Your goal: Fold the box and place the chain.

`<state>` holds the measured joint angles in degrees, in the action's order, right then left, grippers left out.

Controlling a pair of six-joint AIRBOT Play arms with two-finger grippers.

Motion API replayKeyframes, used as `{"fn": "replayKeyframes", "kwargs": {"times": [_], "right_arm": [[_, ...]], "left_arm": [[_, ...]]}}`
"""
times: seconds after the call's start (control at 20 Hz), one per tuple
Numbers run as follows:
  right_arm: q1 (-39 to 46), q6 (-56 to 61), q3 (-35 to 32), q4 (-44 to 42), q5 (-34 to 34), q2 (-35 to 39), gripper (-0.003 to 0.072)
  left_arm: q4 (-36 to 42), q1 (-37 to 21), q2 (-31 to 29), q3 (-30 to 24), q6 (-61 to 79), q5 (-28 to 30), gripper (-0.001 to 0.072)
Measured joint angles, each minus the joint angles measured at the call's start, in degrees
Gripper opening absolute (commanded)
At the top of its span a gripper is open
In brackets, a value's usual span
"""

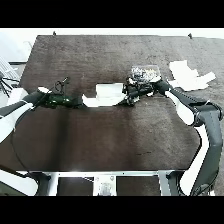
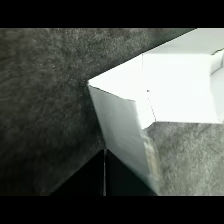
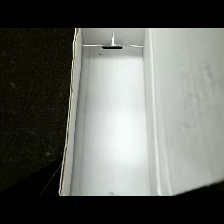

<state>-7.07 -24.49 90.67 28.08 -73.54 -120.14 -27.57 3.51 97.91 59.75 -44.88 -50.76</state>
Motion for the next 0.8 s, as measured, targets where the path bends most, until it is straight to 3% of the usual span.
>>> {"fn": "replayKeyframes", "kwargs": {"times": [0.25,0.45,0.55,0.8], "right_arm": [[0.00,0.00,0.00,-0.02,0.00,0.00,0.0520],[0.00,0.00,0.00,-0.02,0.02,0.00,0.0521],[0.00,0.00,0.00,0.00,0.02,0.00,0.0521],[0.00,0.00,0.00,-0.02,0.02,0.00,0.0521]], "left_arm": [[1.25,0.96,2.08,2.25,0.35,-0.13,0.0021],[1.70,1.18,2.23,5.81,0.59,-3.80,0.0024],[1.77,1.18,2.23,7.04,0.42,-5.33,0.0258],[2.27,1.20,2.23,8.13,0.24,-8.00,0.0259]]}}
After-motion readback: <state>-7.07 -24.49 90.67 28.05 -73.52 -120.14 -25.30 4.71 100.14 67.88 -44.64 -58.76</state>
